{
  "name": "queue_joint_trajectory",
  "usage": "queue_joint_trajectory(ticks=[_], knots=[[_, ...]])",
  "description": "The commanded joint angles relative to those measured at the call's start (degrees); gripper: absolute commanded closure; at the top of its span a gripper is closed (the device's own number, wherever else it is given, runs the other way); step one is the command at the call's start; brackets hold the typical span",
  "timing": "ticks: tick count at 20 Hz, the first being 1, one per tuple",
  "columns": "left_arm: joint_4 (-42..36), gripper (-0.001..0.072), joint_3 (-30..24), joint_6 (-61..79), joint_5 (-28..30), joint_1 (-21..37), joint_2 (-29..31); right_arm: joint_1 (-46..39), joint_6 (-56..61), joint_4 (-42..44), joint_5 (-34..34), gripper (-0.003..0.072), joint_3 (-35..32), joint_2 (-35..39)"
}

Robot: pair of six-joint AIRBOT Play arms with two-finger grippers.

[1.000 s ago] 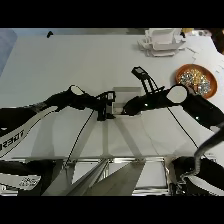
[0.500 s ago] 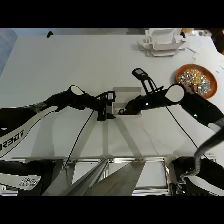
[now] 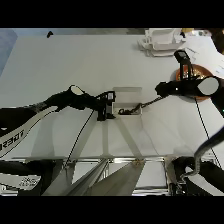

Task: Fold the box and place the chain.

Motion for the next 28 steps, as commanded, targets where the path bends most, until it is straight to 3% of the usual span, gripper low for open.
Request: queue_joint_trajectory(ticks=[1,4,6,8,11,24,28], knots=[[0.0,0.0696,0.0,0.0,0.0,0.0,0.0,-2.3,8.0,-9.7,-1.2,0.0364,0.0,-5.1],[0.0,0.0697,0.0,0.0,0.0,0.0,0.0,-2.3,8.0,-10.0,-2.0,0.0371,0.0,-10.2],[0.0,0.0696,0.0,0.0,0.0,0.0,0.0,-2.3,8.0,-10.1,-1.8,0.044,0.0,-12.5],[0.0,0.0696,0.0,0.0,0.0,0.0,0.0,-2.3,8.7,-11.0,-2.0,0.0448,-0.2,-14.0],[0.0,0.0697,0.0,0.0,0.0,0.0,0.0,-2.3,13.7,-15.3,-2.3,0.0448,-0.3,-15.1],[0.0,0.0697,0.0,0.0,0.0,0.0,0.0,-2.1,13.8,-15.5,-7.1,0.045,-0.4,-17.7],[0.0,0.0697,0.0,0.0,0.0,0.0,0.0,-2.1,13.8,-15.5,-7.3,0.0508,-0.4,-18.5]])
